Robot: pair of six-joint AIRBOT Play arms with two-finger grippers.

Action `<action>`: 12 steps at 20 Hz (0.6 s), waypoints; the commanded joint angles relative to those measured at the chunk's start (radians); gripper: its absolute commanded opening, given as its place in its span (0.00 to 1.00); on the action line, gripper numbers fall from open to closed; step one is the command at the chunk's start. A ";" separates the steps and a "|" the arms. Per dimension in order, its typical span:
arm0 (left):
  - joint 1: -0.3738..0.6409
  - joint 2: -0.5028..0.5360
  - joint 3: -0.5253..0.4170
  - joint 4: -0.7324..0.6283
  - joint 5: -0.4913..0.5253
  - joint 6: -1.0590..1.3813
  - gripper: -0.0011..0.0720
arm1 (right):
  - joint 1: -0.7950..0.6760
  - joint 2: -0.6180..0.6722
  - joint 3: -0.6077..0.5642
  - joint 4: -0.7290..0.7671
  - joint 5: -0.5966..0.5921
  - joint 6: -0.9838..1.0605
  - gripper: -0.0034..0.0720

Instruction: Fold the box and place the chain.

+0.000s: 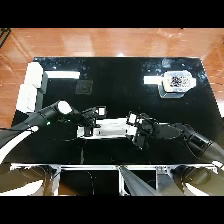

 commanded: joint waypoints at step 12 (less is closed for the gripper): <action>-0.003 0.000 0.001 0.001 -0.005 0.000 0.04 | 0.001 -0.014 0.001 0.055 0.060 -0.172 0.98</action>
